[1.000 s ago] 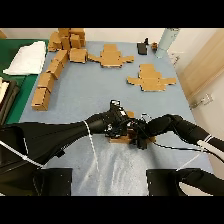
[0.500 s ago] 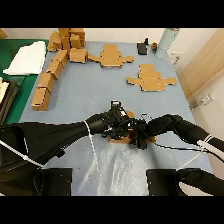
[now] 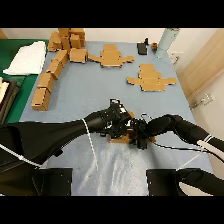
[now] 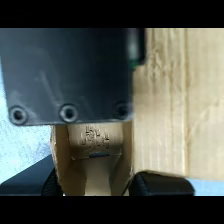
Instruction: Fold the box.
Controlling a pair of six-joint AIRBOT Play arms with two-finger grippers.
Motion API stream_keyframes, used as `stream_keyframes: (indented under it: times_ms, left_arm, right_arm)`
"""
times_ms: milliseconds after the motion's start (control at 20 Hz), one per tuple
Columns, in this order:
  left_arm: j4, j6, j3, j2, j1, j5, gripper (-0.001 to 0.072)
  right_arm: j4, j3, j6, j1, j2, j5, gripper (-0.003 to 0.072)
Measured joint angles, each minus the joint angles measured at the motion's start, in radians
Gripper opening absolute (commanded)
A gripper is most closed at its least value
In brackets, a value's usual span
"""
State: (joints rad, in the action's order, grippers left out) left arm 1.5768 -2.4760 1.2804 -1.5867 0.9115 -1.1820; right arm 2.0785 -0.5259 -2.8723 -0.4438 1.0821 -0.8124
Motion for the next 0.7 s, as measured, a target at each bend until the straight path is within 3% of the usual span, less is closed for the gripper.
stream_keyframes:
  times_ms: [300, 700]
  left_arm:
    - [-0.097, 0.055, 0.068, 0.003, -0.058, -0.066, 0.0475]
    - [-0.311, 0.147, 0.089, 0.003, -0.156, -0.107, 0.0476]
  right_arm:
    - [0.0, 0.0, 0.0, 0.0, 0.0, 0.0, 0.0423]
    - [0.001, 0.0, 0.001, 0.0, 0.0, 0.0, 0.0423]
